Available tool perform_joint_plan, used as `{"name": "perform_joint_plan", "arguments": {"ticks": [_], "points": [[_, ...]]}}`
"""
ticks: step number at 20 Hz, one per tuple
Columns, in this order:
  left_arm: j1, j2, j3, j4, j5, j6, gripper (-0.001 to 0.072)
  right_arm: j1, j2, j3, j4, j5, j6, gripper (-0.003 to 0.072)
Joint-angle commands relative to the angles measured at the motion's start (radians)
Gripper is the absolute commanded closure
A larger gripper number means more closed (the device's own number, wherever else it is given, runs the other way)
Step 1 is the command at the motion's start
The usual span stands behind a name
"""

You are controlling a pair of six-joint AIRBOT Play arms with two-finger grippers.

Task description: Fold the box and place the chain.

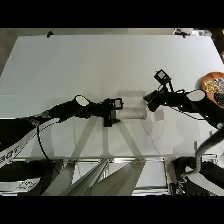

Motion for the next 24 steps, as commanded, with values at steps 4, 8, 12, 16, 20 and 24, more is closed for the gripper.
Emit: {"name": "perform_joint_plan", "arguments": {"ticks": [4,8,12,16,20,24], "points": [[0.0,0.001,0.0,0.0,0.001,0.0,0.0212,0.0,0.122,0.003,-0.232,0.132,0.023,0.0609],[0.0,0.001,0.0,0.0,0.001,0.0,0.0212,0.0,0.123,0.003,-0.422,0.32,0.084,0.0459],[0.0,0.001,0.0,0.0,0.001,0.0,0.0212,0.0,0.123,0.003,-0.499,0.382,0.084,0.0457],[0.0,0.001,0.0,0.0,0.001,0.0,0.0212,0.0,0.116,-0.002,-0.49,0.357,-0.009,0.0275],[0.0,0.001,0.0,0.0,0.001,0.0,0.0212,0.0,0.051,-0.002,-0.359,0.333,-0.098,0.0382],[0.0,0.001,0.0,0.0,0.001,0.0,0.0212,0.0,-0.008,-0.002,-0.314,0.273,-0.106,0.038]]}}
